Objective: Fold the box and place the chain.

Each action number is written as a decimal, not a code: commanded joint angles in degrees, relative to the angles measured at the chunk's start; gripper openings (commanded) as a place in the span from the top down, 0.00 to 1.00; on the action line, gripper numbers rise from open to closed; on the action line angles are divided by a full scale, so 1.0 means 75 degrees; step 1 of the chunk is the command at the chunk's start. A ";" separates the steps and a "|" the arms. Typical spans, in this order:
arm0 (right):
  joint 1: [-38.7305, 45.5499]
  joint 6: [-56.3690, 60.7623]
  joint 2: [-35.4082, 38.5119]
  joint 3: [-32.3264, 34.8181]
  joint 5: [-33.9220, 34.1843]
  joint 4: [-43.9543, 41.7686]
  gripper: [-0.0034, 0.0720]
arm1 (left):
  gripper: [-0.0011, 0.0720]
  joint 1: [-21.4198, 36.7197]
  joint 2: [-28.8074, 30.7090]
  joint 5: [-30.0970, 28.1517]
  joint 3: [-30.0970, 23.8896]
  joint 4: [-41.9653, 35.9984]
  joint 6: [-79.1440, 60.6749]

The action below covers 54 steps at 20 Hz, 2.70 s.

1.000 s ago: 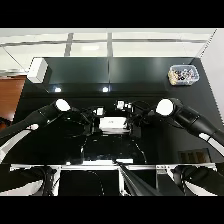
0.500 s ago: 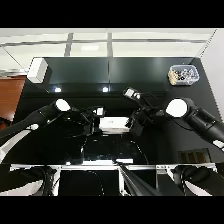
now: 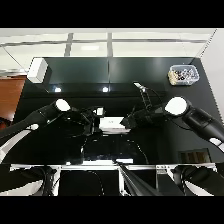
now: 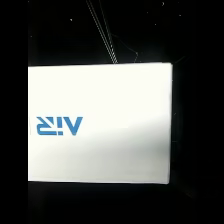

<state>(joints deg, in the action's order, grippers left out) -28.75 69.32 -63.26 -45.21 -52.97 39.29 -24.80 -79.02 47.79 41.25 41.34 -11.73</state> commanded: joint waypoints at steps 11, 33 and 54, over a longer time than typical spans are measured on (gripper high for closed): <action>0.0003 0.0423 -0.1072 0.0003 0.0137 -0.0688 0.94 | 0.58 -0.0003 -0.0006 -0.0006 -0.0003 0.0000 -0.0009; -0.0274 0.0414 -0.1591 0.0006 0.0393 -0.0632 0.94 | 0.58 -0.0003 -0.0006 -0.0006 -0.0003 0.0000 -0.0009; 0.1390 0.4334 0.2046 -0.0020 -0.2075 0.6551 0.94 | 0.42 -0.0003 0.0003 -0.0143 0.0015 0.0003 -0.0003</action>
<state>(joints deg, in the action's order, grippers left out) -18.63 96.36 -49.25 -48.38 -70.76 82.91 -24.82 -79.05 47.46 41.23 41.30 -11.70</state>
